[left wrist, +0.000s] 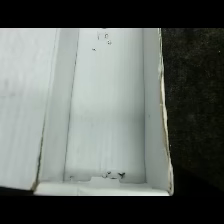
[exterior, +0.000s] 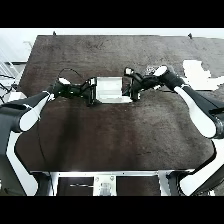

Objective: Fold the box and place the chain.

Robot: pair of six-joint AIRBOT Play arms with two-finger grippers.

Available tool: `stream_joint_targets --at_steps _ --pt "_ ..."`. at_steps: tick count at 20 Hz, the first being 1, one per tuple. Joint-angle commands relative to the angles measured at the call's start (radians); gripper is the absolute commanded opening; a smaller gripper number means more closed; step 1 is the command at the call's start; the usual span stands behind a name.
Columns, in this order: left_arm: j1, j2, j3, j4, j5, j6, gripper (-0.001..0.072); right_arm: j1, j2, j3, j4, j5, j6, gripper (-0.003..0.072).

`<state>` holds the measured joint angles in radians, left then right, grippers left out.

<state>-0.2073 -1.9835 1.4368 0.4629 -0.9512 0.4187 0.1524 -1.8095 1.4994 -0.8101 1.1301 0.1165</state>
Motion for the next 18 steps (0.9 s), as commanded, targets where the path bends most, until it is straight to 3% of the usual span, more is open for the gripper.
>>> stream_joint_targets --at_steps 1,6,10,18 --pt "0.0 -0.001 0.0 0.0 0.0 0.0 0.0419 -0.053 0.09 0.001 -0.017 0.014 0.19 0.001" --pt "0.0 -0.001 0.0 0.0 0.0 0.0 0.0419 -0.182 0.162 0.0 -0.018 0.015 0.509 0.001" --pt "0.0 -0.001 0.0 0.0 0.0 0.0 0.0419 -0.276 0.154 -0.072 -0.017 -0.019 0.719 0.001" --pt "0.0 -0.001 0.0 0.0 0.0 0.0 0.0419 -0.245 0.022 -0.143 0.007 -0.031 0.847 0.001"
